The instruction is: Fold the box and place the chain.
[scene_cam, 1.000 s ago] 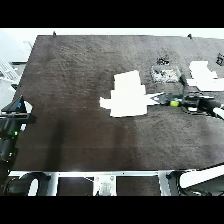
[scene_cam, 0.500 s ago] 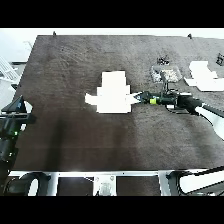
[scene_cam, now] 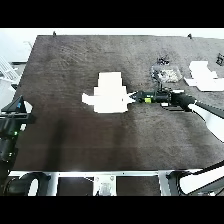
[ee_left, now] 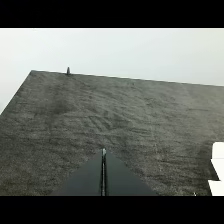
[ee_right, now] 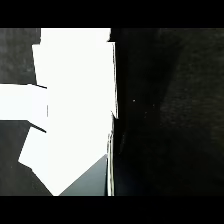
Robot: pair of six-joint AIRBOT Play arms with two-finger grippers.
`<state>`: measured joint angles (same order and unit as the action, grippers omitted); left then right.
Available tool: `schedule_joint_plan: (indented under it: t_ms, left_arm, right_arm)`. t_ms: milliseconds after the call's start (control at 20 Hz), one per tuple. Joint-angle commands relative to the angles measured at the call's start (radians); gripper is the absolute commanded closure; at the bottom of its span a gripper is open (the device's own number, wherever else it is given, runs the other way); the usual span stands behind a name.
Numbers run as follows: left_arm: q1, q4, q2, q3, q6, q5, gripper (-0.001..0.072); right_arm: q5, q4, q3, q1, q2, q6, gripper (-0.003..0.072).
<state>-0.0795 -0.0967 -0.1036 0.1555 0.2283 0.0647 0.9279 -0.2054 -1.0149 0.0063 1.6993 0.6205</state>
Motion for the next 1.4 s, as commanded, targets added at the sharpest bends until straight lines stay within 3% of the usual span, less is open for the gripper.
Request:
schedule_joint_plan:
  t_ms: [0,400,450,500,550,600,750,950,1150,1350]
  left_arm:
    - [0.000,0.000,0.000,0.000,0.000,-0.003,0.0687]
    - [0.000,0.000,0.000,0.000,0.001,0.005,0.0686]
    - [0.000,0.000,0.000,0.000,0.000,0.007,0.0634]
    - [0.000,0.000,-0.001,0.000,0.000,0.015,0.0323]
    - [0.000,0.000,-0.001,0.000,-0.001,0.023,0.0148]
    - [0.000,0.000,-0.002,0.000,-0.001,0.036,0.0197]
    - [0.000,-0.002,-0.063,0.031,-0.002,0.060,0.0195]
    - [0.000,-0.013,-0.312,0.163,-0.002,0.138,0.0195]
    - [0.000,-0.069,-0.687,0.375,0.000,0.378,0.0195]
    - [0.000,-0.100,-1.076,0.658,0.029,0.636,0.0196]
  right_arm:
    - [-0.018,-0.008,-0.003,0.015,0.003,0.008,0.0673]
    - [-0.023,-0.008,-0.003,0.015,0.003,0.008,0.0673]
    - [-0.023,-0.008,-0.003,0.015,0.003,0.008,0.0672]
    - [-0.023,-0.008,-0.003,0.015,0.003,0.008,0.0672]
    - [-0.023,-0.008,-0.003,0.015,0.003,0.008,0.0672]
    - [-0.023,-0.008,-0.003,0.016,0.003,0.008,0.0672]
    - [-0.023,-0.008,-0.003,0.015,0.003,0.008,0.0672]
    - [-0.023,-0.008,-0.003,0.016,0.003,0.008,0.0672]
    - [-0.023,-0.008,-0.003,0.015,0.003,0.008,0.0671]
    - [-0.023,-0.005,-0.003,0.018,0.003,0.008,0.0671]
